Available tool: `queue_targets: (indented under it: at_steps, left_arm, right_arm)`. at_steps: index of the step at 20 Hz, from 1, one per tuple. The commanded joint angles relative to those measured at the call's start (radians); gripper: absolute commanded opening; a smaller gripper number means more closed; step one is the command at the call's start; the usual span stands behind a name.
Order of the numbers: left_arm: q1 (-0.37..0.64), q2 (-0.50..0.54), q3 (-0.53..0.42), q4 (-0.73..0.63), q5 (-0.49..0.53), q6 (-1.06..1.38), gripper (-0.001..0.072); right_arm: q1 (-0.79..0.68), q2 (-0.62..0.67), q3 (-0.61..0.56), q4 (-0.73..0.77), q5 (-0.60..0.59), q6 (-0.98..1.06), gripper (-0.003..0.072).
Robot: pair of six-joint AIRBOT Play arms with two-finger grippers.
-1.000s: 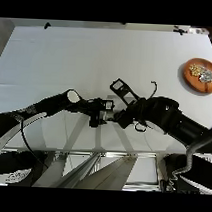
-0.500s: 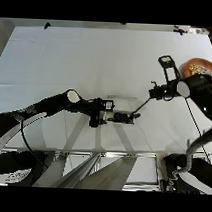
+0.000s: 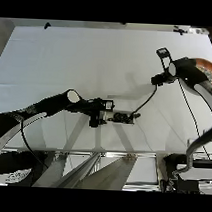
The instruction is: Fold the box and place the chain.
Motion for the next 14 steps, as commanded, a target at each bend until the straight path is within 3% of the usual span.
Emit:
queue_targets:
  at_steps: [1, 6, 10, 12, 14]
  left_arm:
    - [0.000, 0.000, 0.001, 0.000, 0.000, 0.000, 0.0347]
    - [0.000, 0.000, 0.001, 0.000, 0.000, 0.000, 0.0347]
    - [0.000, 0.000, 0.001, 0.000, 0.000, 0.000, 0.0347]
    - [0.000, 0.000, 0.001, 0.000, 0.000, 0.000, 0.0347]
    - [0.000, 0.000, 0.001, 0.000, 0.000, 0.000, 0.0347]
  right_arm:
    - [-0.005, -0.087, 0.027, -0.003, -0.027, -0.058, 0.0295]
    - [-0.005, -0.119, 0.027, 0.009, -0.021, -0.059, 0.0226]
    - [-0.005, -0.119, 0.027, 0.093, -0.003, -0.116, 0.0219]
    - [-0.005, -0.119, 0.027, 0.142, -0.002, -0.137, 0.0120]
    - [-0.005, -0.119, 0.027, 0.154, 0.003, -0.137, 0.0089]
